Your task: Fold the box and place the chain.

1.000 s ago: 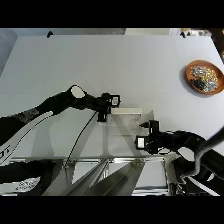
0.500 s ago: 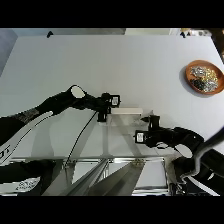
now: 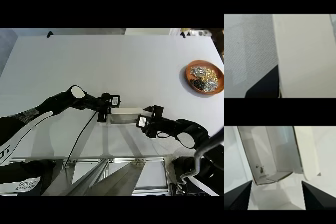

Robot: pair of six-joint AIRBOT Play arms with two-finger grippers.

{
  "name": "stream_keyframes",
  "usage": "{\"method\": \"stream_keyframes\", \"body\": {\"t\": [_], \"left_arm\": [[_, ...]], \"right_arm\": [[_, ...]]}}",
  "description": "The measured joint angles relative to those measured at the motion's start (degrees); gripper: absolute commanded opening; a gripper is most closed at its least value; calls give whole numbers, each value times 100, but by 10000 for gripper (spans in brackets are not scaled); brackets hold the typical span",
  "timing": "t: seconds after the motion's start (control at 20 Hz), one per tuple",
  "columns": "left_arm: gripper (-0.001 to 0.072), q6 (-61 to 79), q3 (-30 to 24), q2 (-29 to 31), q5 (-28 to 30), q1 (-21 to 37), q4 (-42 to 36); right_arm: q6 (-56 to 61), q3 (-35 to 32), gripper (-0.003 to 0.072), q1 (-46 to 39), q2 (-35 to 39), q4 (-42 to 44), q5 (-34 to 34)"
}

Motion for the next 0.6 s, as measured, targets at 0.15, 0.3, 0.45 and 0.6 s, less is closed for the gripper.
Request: {"method": "stream_keyframes", "body": {"t": [0.15, 0.3, 0.45, 0.6], "left_arm": [[10, -2, 0, 0, 0, 0, -2], [10, -2, 0, 0, 0, 0, -2], [10, -2, 0, 0, 0, 0, -2], [10, 0, 0, 0, 0, 0, -2]], "right_arm": [[-422, 138, 689, -208, -225, 562, 184], [-1145, 192, 689, -463, -380, 1213, 404], [-1867, 214, 688, -791, -581, 1840, 623], [-2599, 225, 689, -1134, -817, 2306, 885]]}}
